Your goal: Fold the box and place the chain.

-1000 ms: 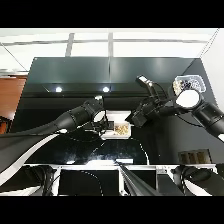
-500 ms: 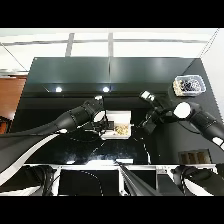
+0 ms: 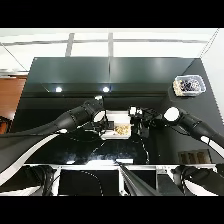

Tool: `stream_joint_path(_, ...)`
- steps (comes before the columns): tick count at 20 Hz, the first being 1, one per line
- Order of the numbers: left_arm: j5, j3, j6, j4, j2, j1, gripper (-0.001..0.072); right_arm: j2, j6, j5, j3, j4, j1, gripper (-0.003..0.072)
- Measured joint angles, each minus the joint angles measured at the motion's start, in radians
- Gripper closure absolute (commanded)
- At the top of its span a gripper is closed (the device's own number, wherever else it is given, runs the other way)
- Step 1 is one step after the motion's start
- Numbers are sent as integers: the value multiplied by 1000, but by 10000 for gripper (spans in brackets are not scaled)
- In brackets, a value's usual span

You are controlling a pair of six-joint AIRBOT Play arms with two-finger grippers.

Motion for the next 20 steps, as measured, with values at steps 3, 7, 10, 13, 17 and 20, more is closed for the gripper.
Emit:
stream_joint_path(3, 0, 0, 0, 0, 0, 0, 679, -12, -42, 5, -1, 29, 2, -7)
stream_joint_path(7, 0, 0, 0, 0, 0, 0, 679, -24, -62, 10, -2, 43, 3, -6)
stream_joint_path(10, 0, 0, 0, 0, 0, 0, 679, -29, -67, 15, -2, 46, 3, -6)
stream_joint_path(13, 0, 0, 0, 0, 0, 0, 679, -32, -68, 16, -2, 47, 3, 76)
stream_joint_path(17, 0, 0, 0, 0, 0, 0, 679, -33, -60, 16, -2, 45, 3, 183)
stream_joint_path(20, 0, 0, 0, 0, 0, 0, 679, -34, -39, 7, -2, 43, 3, 203)
